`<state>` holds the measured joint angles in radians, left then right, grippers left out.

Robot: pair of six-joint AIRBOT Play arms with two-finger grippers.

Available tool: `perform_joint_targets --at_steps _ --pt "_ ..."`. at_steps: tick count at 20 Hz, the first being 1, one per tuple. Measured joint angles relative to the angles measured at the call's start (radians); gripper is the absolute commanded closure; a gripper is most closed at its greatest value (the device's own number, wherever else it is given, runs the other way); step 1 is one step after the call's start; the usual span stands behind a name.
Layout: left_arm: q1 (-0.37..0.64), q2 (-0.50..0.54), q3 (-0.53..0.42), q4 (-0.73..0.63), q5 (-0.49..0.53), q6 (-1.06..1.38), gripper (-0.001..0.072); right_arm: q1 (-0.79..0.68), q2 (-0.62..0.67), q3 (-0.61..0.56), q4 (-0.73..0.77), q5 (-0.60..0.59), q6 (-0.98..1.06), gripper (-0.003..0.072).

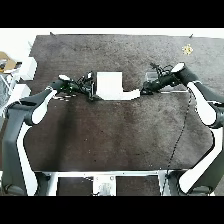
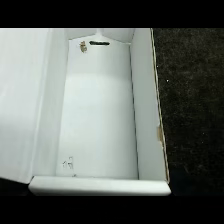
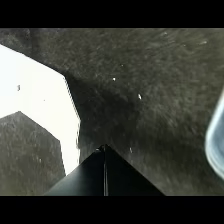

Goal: Fold the box and place the chain.

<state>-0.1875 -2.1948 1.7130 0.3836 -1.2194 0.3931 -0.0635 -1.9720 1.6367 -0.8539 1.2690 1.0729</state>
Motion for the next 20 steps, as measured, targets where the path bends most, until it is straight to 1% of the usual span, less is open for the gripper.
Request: perform_joint_targets --at_steps 3,4,5,6,10,12,13,14,15,18,20 --pt "0.000 0.000 0.000 0.000 0.000 0.000 0.0367 0.022 0.001 -0.042 0.104 -0.023 -0.052 0.0681" --pt "0.000 0.000 0.000 0.000 0.000 0.000 0.0367 0.029 0.001 -0.048 0.127 -0.030 -0.063 0.0668" --pt "0.000 0.000 0.000 0.000 0.000 0.000 0.0366 0.032 0.001 -0.054 0.154 -0.041 -0.074 0.0522" --pt "0.000 0.000 0.000 0.000 0.000 0.000 0.0366 0.035 0.001 -0.058 0.185 -0.044 -0.085 0.0462" --pt "0.000 0.000 0.000 0.000 0.000 0.000 0.0366 0.045 0.002 -0.064 0.317 -0.035 -0.117 0.0457" --pt "0.000 0.000 0.000 0.000 0.000 0.000 0.0366 0.045 0.002 -0.065 0.350 -0.019 -0.124 0.0179" --pt "0.000 0.000 0.000 0.000 0.000 0.000 0.0367 0.046 0.002 -0.065 0.364 -0.006 -0.128 0.0184" --pt "0.000 0.000 0.000 0.000 0.000 0.000 0.0367 0.048 0.002 -0.065 0.372 0.004 -0.128 0.0258" --pt "0.000 0.000 0.000 0.000 0.000 0.000 0.0366 0.049 0.002 -0.066 0.378 0.010 -0.128 0.0303" --pt "0.000 0.000 0.000 -0.001 0.000 0.000 0.0367 0.062 0.002 -0.060 0.384 0.021 -0.120 0.0302" --pt "0.000 0.000 0.000 -0.001 0.000 0.000 0.0366 0.085 0.002 -0.046 0.362 0.023 -0.104 0.0300"
